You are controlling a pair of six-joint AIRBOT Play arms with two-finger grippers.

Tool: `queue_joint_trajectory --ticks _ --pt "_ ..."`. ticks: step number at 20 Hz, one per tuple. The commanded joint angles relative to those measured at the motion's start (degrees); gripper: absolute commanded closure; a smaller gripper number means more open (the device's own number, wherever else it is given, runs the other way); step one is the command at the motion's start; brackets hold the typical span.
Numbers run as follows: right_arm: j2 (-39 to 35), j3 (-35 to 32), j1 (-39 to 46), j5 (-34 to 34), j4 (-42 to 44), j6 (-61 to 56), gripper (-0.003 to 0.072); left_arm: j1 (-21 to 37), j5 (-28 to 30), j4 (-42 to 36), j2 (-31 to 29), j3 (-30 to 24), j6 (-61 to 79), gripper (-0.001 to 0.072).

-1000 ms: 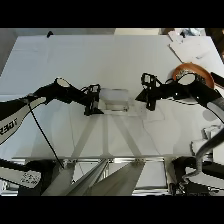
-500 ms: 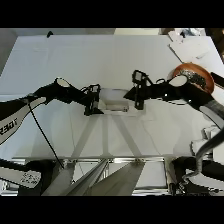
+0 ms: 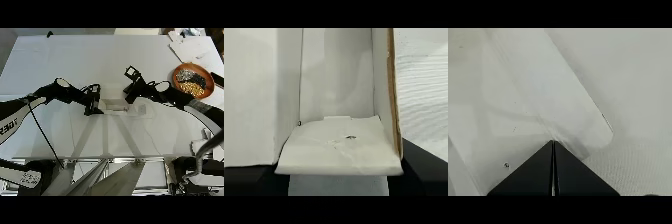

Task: Fold the box and place the chain.

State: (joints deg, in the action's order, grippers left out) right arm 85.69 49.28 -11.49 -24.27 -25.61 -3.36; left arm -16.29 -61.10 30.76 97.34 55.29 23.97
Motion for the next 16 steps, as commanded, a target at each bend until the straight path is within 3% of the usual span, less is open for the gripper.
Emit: queue_joint_trajectory --ticks 1,4,7,11,16 --pt "0.24 0.13 -0.17 -0.61 -0.07 -1.14 0.0677 0.00 0.02 0.13 -0.02 0.02 0.17 0.0371" --pt "-3.76 0.13 -0.17 -0.57 -0.11 -1.14 0.0677 0.00 0.02 0.13 -0.04 0.02 0.17 0.0371" --pt "-12.57 0.13 -0.17 -1.92 -1.68 -1.16 0.0677 0.00 0.02 0.13 -0.04 0.02 0.17 0.0371" --pt "-23.89 0.13 -0.17 -16.17 -9.33 -1.44 0.0677 0.00 0.02 0.13 -0.04 0.02 0.17 0.0371" --pt "-28.98 0.11 -0.17 -34.01 -35.43 -7.28 0.0677 0.00 0.02 0.13 -0.04 0.02 0.17 0.0371"
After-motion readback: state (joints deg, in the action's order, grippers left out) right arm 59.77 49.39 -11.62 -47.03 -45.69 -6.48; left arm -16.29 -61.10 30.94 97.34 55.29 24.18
